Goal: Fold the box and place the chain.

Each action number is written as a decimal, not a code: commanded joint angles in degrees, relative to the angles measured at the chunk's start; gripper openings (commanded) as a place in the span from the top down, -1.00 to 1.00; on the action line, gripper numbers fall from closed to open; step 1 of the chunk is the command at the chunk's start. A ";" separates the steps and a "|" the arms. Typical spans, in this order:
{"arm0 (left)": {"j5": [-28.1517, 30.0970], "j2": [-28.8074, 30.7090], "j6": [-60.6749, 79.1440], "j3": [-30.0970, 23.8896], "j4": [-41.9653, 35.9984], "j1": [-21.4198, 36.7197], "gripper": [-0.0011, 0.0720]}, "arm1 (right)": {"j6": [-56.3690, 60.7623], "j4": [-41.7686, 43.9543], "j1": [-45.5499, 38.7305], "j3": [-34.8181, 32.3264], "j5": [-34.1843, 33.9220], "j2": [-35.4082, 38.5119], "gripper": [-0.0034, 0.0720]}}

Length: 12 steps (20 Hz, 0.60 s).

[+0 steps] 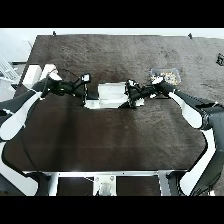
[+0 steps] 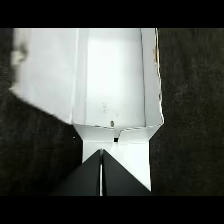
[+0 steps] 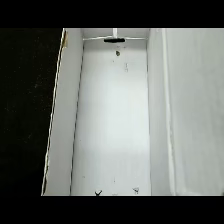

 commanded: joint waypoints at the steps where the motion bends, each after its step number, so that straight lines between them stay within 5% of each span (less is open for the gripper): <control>1: -2.71 3.30 -5.42 -0.02 -1.03 1.14 0.92 | 0.04 0.00 0.04 0.00 0.00 0.00 -0.66; 12: -7.74 5.88 -47.60 -0.15 0.33 14.62 0.93 | 0.04 0.00 0.04 0.00 0.02 0.00 -0.66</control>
